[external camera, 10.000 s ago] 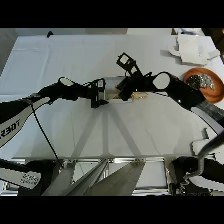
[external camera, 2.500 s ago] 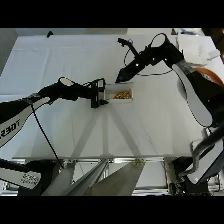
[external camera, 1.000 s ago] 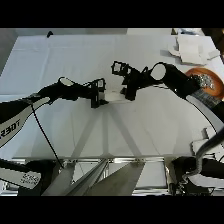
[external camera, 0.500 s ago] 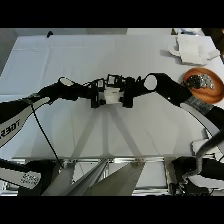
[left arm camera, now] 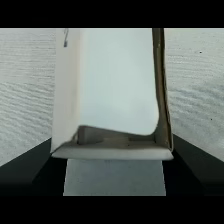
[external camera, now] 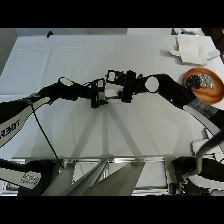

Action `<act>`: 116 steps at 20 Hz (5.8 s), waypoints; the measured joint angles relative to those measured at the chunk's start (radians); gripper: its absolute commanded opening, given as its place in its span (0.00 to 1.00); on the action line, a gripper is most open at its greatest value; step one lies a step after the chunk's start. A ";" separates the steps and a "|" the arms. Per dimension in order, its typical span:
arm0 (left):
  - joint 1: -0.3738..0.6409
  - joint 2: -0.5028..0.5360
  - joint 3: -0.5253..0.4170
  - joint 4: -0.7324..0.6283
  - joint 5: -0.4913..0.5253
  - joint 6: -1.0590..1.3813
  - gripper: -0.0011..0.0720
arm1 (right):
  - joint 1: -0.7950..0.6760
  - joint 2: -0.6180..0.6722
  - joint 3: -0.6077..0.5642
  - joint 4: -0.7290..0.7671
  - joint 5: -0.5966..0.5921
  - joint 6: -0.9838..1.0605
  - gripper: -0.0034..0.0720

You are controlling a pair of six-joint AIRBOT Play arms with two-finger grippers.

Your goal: Fold the box and place the chain.

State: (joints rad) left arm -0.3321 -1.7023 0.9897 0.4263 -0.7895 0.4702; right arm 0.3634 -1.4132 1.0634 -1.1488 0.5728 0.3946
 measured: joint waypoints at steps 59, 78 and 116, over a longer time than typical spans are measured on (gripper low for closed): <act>0.000 0.000 0.000 0.000 0.000 0.000 0.37 | -0.038 0.085 -0.079 0.153 0.058 0.252 0.06; 0.000 0.000 0.000 0.001 0.000 -0.002 0.37 | -0.138 -0.107 -0.066 0.560 0.251 0.495 0.06; 0.000 0.000 0.000 0.000 0.000 0.000 0.37 | -0.408 0.502 -0.129 0.246 0.218 0.494 0.06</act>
State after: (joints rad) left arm -0.3321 -1.7023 0.9894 0.4267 -0.7895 0.4706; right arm -0.0444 -0.9108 0.9344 -0.9024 0.7906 0.8886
